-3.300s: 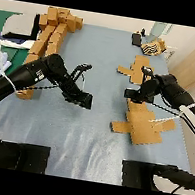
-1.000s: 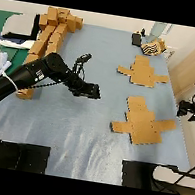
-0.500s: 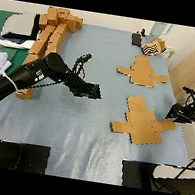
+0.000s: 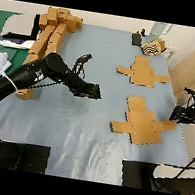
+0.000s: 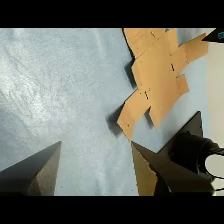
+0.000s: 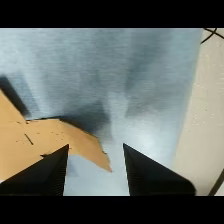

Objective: Fold the box.

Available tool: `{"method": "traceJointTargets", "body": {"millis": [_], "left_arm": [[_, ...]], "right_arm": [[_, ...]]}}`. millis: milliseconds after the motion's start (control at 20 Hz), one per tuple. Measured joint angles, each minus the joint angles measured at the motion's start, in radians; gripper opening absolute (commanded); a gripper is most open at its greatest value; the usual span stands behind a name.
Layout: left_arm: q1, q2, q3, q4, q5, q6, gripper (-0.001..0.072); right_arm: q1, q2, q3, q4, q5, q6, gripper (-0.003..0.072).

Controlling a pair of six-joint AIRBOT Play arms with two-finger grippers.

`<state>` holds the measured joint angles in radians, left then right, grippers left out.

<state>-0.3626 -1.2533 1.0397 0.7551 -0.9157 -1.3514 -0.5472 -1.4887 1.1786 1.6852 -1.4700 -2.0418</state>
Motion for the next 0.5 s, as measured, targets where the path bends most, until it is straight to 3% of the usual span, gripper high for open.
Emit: {"method": "traceJointTargets", "body": {"millis": [150,300,400,500], "left_arm": [[0.000,0.000,0.000,-0.002,-0.003,0.000,0.0686],[0.000,0.000,0.000,-0.001,-0.003,0.000,0.0686],[0.000,0.000,0.000,-0.001,-0.004,0.000,0.0686],[0.000,0.000,0.000,0.000,-0.003,0.000,0.0686]], "right_arm": [[-0.003,-0.005,-0.018,-0.009,-0.020,0.008,0.0505],[0.002,-0.007,-0.071,0.082,-0.039,-0.010,0.0232],[0.010,-0.007,-0.104,0.133,-0.046,-0.027,0.0005],[0.038,-0.002,-0.122,0.189,-0.052,-0.037,0.0004]]}}
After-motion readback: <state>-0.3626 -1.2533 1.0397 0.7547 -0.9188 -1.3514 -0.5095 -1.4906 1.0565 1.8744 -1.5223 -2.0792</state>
